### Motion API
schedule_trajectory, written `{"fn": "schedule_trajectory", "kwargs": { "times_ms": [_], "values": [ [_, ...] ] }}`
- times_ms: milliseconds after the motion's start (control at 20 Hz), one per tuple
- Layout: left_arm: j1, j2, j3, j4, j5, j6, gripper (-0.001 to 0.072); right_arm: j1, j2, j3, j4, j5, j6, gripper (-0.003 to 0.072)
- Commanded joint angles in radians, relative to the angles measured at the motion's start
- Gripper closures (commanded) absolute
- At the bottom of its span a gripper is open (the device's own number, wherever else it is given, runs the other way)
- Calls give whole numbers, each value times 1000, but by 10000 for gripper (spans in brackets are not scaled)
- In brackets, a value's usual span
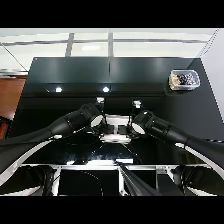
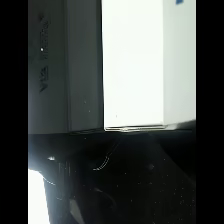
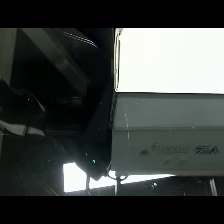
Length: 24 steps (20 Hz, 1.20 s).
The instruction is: Fold the box and place the chain.
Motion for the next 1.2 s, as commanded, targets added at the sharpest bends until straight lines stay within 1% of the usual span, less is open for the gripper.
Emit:
{"fn": "schedule_trajectory", "kwargs": {
  "times_ms": [0, 50, 400, 600, 750, 900, 1050, 1150],
  "values": [
    [1, 0, 0, 0, -6, -2, 679, 0, 1, 1, 0, 0, 0, 570],
    [1, 0, 0, 0, -6, -2, 679, 0, 1, 1, 0, 3, 0, 412],
    [1, 0, 0, 0, -9, -2, 680, -2, 40, 9, 4, 18, -53, 405],
    [1, 0, 0, 0, -9, -2, 679, -2, 108, 27, 21, 22, -100, 404],
    [1, 0, 0, 1, -10, -2, 680, -12, 189, 68, 25, 78, -158, 404],
    [1, 0, 0, 4, -10, -2, 679, -76, 285, 88, -67, 210, -237, 407],
    [1, 0, 0, 4, -9, -2, 679, -204, 350, 88, -187, 340, -351, 407],
    [1, 0, 0, 4, -10, -2, 680, -286, 360, 87, -375, 375, -426, 407]
  ]
}}
